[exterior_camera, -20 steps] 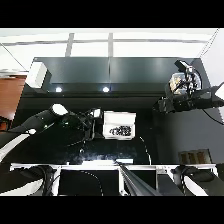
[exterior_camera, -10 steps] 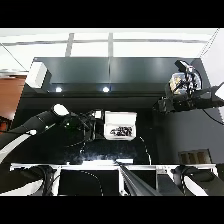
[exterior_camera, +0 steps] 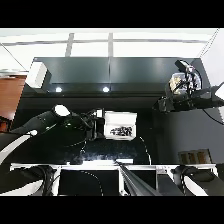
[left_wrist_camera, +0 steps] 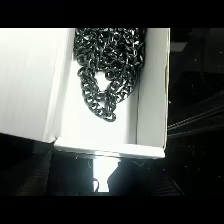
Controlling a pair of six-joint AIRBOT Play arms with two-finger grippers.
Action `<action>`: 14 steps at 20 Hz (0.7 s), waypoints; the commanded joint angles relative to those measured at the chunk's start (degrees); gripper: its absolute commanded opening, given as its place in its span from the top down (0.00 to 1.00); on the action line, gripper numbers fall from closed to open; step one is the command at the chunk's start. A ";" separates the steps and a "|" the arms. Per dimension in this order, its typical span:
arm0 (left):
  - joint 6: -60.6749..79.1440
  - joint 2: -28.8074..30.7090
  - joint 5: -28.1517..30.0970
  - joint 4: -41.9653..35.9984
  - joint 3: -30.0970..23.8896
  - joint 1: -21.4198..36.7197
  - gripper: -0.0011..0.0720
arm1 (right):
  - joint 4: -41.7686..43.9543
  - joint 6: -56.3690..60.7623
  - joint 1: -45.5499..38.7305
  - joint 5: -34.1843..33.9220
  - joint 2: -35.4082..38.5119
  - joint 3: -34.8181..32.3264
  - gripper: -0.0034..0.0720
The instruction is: Fold the box and place the chain.
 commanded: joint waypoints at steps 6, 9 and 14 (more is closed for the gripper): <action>-0.07 -0.11 2.64 -0.07 0.28 -3.67 0.02 | 0.00 0.00 0.02 0.00 0.07 -0.02 0.51; -0.31 -0.11 2.95 -0.07 0.28 -3.87 0.20 | -0.22 -0.02 0.02 -0.33 0.04 -0.02 0.51; -0.31 -0.11 2.93 -0.04 0.28 -3.87 0.33 | -11.72 -1.01 4.44 -3.63 -1.62 -0.04 0.00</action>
